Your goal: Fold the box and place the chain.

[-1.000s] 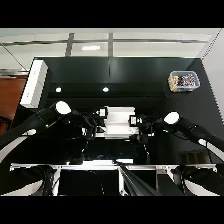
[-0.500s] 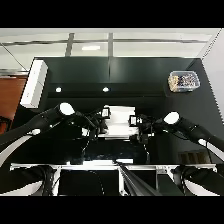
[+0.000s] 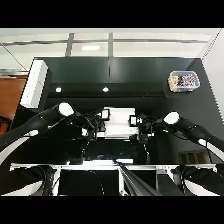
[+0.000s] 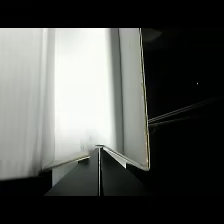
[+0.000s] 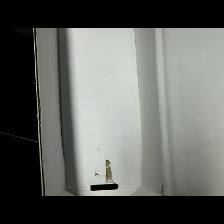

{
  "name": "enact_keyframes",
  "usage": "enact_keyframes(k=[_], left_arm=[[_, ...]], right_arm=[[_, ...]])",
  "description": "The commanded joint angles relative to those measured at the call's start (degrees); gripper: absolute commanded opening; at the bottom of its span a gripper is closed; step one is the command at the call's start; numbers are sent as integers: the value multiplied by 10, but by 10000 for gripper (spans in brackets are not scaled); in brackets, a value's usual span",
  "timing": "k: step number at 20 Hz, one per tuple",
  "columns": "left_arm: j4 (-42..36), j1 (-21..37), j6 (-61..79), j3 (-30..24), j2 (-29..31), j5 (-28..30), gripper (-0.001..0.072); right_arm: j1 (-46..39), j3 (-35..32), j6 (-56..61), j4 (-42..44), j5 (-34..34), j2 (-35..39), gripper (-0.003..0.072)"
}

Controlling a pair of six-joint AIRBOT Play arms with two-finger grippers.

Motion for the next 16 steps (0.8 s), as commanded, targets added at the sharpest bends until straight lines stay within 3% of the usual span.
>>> enact_keyframes(k=[1, 5, 7, 9, 10, 12, 14, 16], left_arm=[[137, 33, -193, 2, 63, -10, 24], [414, 105, -454, 2, 145, -92, 24], [454, 164, -642, 2, 148, -108, 24], [385, 234, -782, -8, 138, -119, 25], [300, 269, -824, -24, 130, -122, 26], [116, 320, -769, -66, 109, -127, 25], [27, 333, -705, -102, 82, -139, 23], [-1, 307, -686, -130, 56, -134, 23]], right_arm=[[1, 0, 0, 0, 0, 0, 436], [1, 0, 0, 0, 0, 0, 436], [1, 0, 0, 0, 0, 0, 436], [1, 0, 0, 0, 0, 0, 436], [1, 0, 0, 0, 0, 0, 436], [1, 0, 0, 0, 0, 0, 436], [1, 0, 0, 0, 0, 0, 436], [1, 0, 0, 0, 0, 0, 436]])
